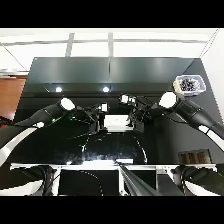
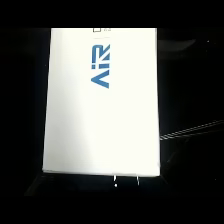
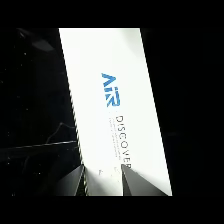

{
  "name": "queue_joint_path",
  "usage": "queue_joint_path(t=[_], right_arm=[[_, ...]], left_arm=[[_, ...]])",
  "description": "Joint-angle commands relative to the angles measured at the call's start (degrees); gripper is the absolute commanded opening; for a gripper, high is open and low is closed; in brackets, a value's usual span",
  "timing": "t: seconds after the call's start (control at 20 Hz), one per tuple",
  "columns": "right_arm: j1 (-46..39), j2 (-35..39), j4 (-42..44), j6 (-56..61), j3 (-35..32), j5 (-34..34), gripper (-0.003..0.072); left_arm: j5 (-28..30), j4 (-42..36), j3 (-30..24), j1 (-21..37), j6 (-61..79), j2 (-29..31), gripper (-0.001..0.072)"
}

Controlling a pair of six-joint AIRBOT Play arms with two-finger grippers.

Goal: Fold the box and place the chain.

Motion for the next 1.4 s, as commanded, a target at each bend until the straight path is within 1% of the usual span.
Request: queue_joint_path(t=[0.0,0.15,0.35,0.4,0.45,0.5,0.6,0.7,0.8,1.05,1.3,1.35], right_arm=[[0.5,-0.4,0.1,3.6,0.0,-0.4,0.0246],[0.3,0.3,0.0,8.9,0.2,2.2,0.0246],[-3.1,5.7,0.2,16.0,0.5,5.4,0.0246],[-4.5,6.9,0.6,20.0,0.5,5.8,0.0246],[-5.9,7.3,1.7,26.6,0.4,6.0,0.0245],[-6.9,7.1,4.0,32.4,-0.4,5.8,0.0244],[-7.4,6.4,13.2,34.3,-4.3,4.0,0.0008],[-7.4,4.2,21.6,34.2,-7.4,2.5,0.0009],[-7.1,0.7,24.7,34.2,-8.0,1.7,0.0009],[-7.1,-4.8,24.5,34.2,-8.0,-3.1,0.0009],[-7.1,-4.9,24.5,34.2,-7.9,-3.4,0.0010],[-7.3,-4.7,24.5,33.6,-7.5,-3.0,0.0009]], left_arm=[[0.3,-0.2,0.0,0.0,0.0,0.0,0.0336],[0.3,-0.2,0.0,0.0,0.0,0.0,0.0336],[0.3,-0.2,0.0,0.0,0.0,0.0,0.0336],[0.3,-0.2,0.0,0.0,0.0,0.0,0.0336],[0.3,-0.2,0.0,0.0,0.0,0.0,0.0336],[0.3,-0.2,0.0,0.0,0.0,0.0,0.0336],[0.4,-0.2,0.0,0.0,0.0,0.0,0.0336],[0.4,-0.2,0.0,0.0,0.0,0.0,0.0337],[0.4,-0.2,0.0,0.0,0.0,0.0,0.0337],[0.4,-0.2,0.0,0.0,0.0,0.0,0.0337],[0.4,-0.2,0.0,0.0,0.0,0.0,0.0339],[0.4,-0.2,0.0,0.0,0.0,0.1,0.0368]])
